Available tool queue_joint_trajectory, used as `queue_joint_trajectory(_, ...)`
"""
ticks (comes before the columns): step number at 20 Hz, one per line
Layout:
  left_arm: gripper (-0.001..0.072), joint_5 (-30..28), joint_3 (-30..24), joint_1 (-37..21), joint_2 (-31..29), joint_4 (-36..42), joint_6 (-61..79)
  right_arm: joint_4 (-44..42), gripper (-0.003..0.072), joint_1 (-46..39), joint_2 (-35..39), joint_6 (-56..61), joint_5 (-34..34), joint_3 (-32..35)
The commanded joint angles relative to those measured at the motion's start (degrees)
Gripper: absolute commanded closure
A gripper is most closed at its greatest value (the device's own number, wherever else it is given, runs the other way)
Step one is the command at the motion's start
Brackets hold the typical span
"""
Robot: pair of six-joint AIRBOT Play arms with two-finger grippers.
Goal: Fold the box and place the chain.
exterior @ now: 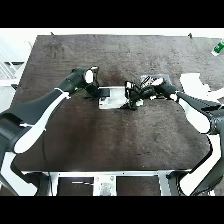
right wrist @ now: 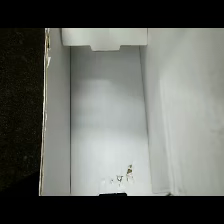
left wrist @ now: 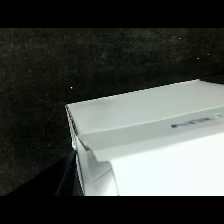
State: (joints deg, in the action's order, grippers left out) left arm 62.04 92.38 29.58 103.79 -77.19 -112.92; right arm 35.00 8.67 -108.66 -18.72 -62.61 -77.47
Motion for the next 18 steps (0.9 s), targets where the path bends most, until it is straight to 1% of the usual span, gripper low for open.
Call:
queue_joint_trajectory(1, 0.0330, 4.2, 3.0, 1.2, 1.9, -3.5, -5.3, -0.1, 0.0104, 0.0, 0.0, 0.0, 0.0, 0.0)
queue_joint_trajectory(4, 0.0331, 5.1, 3.3, 2.2, 2.0, -6.9, -8.9, -0.1, 0.0104, 0.0, 0.0, 0.0, 0.0, 0.0)
queue_joint_trajectory(15, 0.0331, 6.1, 3.3, 3.0, 2.1, -11.2, -14.2, -0.1, 0.0104, 0.0, 0.0, 0.0, 0.0, 0.0)
queue_joint_trajectory(18, 0.0332, 7.7, 4.8, 3.4, 3.8, -11.4, -14.0, -0.1, 0.0104, 0.0, 0.0, 0.0, 0.0, 0.0)
